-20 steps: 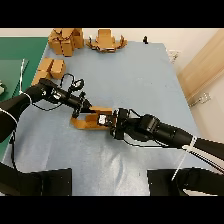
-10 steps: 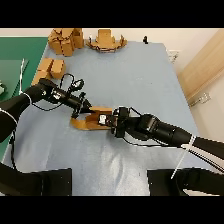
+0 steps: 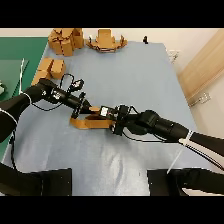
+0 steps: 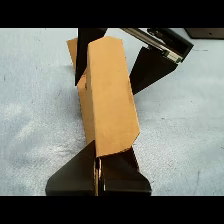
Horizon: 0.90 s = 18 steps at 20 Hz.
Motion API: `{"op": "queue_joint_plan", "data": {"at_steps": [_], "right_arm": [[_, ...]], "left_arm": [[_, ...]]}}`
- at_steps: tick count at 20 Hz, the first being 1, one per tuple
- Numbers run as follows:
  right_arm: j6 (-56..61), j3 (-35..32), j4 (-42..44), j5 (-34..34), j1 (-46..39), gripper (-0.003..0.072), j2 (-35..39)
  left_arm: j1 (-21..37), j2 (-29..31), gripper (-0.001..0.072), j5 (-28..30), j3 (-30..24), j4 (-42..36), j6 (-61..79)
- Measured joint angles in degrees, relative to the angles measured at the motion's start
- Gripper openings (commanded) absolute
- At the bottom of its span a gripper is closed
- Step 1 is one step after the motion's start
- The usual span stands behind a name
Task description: Fold the box.
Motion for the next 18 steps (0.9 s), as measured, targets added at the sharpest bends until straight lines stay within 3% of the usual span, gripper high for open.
{"op": "queue_joint_plan", "data": {"at_steps": [7, 17, 18], "right_arm": [[-22.3, 5.9, 22.7, -13.7, -5.7, 0.0649, -3.5], [-33.4, 8.9, 32.3, -18.5, -8.3, 0.0649, -9.2], [-33.7, 9.0, 32.7, -18.7, -8.3, 0.0622, -9.4]], "left_arm": [[0.0, 0.0, 0.0018, -0.2, 0.0, 0.2, 0.0], [0.0, 0.0, 0.0018, -0.1, 0.0, 0.1, -0.6], [0.0, 0.0, 0.0018, 0.0, 0.0, 0.0, -0.6]]}}
